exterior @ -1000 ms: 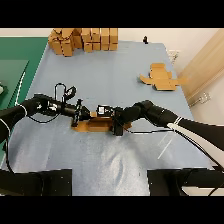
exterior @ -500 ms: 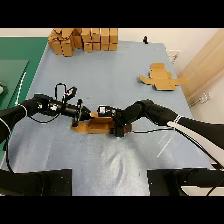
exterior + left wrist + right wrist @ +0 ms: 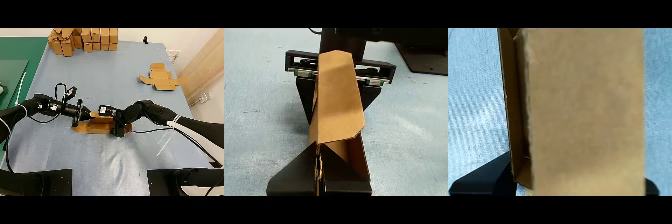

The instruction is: Fold the box.

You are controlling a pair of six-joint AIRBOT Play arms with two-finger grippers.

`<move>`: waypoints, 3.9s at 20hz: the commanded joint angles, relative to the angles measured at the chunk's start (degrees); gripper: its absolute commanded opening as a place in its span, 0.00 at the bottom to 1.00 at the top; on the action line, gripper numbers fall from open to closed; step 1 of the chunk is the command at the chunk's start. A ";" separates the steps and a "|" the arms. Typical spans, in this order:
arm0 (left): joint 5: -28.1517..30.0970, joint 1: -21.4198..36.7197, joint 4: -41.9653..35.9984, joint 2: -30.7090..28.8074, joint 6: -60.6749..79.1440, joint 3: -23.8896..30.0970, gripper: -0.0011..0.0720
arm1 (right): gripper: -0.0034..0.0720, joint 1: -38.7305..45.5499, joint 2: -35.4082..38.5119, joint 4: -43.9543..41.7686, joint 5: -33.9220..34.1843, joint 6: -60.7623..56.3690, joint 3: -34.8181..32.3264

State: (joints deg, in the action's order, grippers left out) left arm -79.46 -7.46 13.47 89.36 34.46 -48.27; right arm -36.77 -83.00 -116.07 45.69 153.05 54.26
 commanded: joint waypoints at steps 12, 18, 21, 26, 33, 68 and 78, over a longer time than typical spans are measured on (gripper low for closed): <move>0.17 1.27 -0.48 -0.66 -3.10 -0.04 0.59 | 0.15 -0.04 -0.37 0.13 0.48 -0.04 -0.04; 1.84 9.94 9.62 -9.16 -12.66 0.00 0.03 | 0.15 -0.02 -0.37 0.22 0.42 -0.02 -0.04; -1.40 9.16 12.24 -14.45 -13.49 1.86 0.03 | 0.15 -0.02 -0.37 0.22 0.17 -0.02 -0.04; 4.66 -3.89 12.24 -18.69 -18.14 3.65 0.03 | 0.15 -0.02 -0.37 0.20 -0.26 -0.02 -0.04; 44.89 -19.34 8.44 -16.85 -20.55 1.77 0.03 | 0.15 -0.02 -0.37 0.13 -0.20 -0.02 -0.04; 32.54 -22.34 36.61 -11.10 -43.65 -9.16 0.03 | 0.62 -0.02 -0.13 0.68 -0.07 -10.12 0.07; 32.52 -22.56 36.59 -11.13 -42.64 -9.16 0.03 | 0.79 -0.02 1.46 0.74 0.20 -10.73 0.09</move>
State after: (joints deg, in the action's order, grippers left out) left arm -47.03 -30.00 50.00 78.26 -8.32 -57.39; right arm -36.77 -82.11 -115.00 45.95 142.47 54.30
